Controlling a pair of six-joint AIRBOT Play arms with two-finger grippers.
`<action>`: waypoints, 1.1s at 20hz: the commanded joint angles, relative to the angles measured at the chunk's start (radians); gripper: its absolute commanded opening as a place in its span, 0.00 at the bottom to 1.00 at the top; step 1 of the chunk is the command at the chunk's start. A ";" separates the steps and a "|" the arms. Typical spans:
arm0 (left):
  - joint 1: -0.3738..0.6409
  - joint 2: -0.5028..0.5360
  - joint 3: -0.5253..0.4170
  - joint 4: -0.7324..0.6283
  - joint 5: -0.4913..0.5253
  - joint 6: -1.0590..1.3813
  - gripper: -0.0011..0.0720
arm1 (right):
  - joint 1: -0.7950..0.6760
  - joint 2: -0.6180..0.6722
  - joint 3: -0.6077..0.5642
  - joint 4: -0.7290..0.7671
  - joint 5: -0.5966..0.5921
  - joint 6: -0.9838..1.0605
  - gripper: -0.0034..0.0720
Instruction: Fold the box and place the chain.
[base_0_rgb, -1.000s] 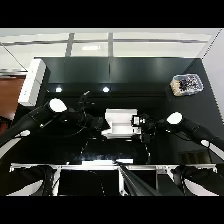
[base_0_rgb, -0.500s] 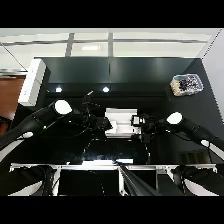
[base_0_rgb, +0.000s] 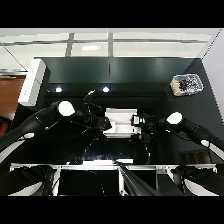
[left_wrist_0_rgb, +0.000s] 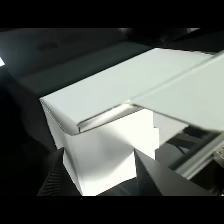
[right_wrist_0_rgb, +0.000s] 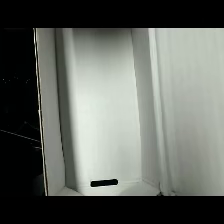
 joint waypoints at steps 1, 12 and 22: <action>-0.029 -0.014 0.021 0.112 0.002 -0.101 0.70 | 0.001 0.000 0.000 0.000 0.002 0.000 0.61; -0.165 -0.176 0.188 0.362 -0.050 -0.406 0.70 | 0.001 0.000 0.000 0.000 0.002 0.000 0.61; -0.246 -0.229 0.299 0.638 -0.225 -0.697 0.70 | 0.001 0.000 0.000 0.000 0.002 0.000 0.61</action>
